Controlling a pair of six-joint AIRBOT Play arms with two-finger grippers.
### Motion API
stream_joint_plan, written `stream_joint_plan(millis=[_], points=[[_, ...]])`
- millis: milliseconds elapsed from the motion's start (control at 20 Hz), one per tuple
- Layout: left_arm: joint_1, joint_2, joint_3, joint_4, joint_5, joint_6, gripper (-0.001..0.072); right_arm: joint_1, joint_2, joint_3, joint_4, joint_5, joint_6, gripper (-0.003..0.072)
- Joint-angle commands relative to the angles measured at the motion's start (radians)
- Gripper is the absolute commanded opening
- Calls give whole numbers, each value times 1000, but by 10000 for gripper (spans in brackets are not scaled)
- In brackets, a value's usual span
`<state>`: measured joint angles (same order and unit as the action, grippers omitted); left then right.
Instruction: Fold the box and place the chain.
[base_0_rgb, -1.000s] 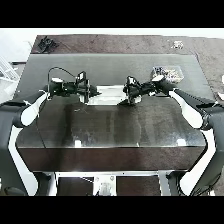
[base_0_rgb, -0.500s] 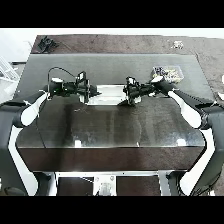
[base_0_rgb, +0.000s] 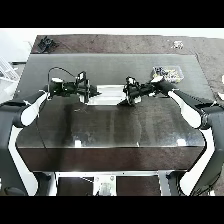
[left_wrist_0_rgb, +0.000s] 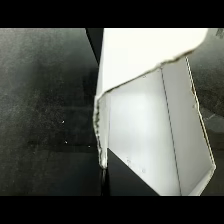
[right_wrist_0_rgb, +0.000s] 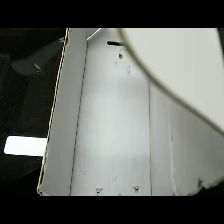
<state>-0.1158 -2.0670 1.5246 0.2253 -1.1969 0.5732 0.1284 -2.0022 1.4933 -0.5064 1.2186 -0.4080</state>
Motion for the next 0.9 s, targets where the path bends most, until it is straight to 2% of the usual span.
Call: stream_joint_plan(millis=[0,50,100,850], points=[[1,0,1,0,1,0,20,-1,-1,0,-4,1,5,637],[1,0,1,0,0,0,20,-1,-1,0,-7,2,5,630],[1,0,1,0,1,0,20,-1,-1,0,-12,2,5,579],[1,0,1,0,1,0,20,-1,-1,0,-29,2,5,579]])
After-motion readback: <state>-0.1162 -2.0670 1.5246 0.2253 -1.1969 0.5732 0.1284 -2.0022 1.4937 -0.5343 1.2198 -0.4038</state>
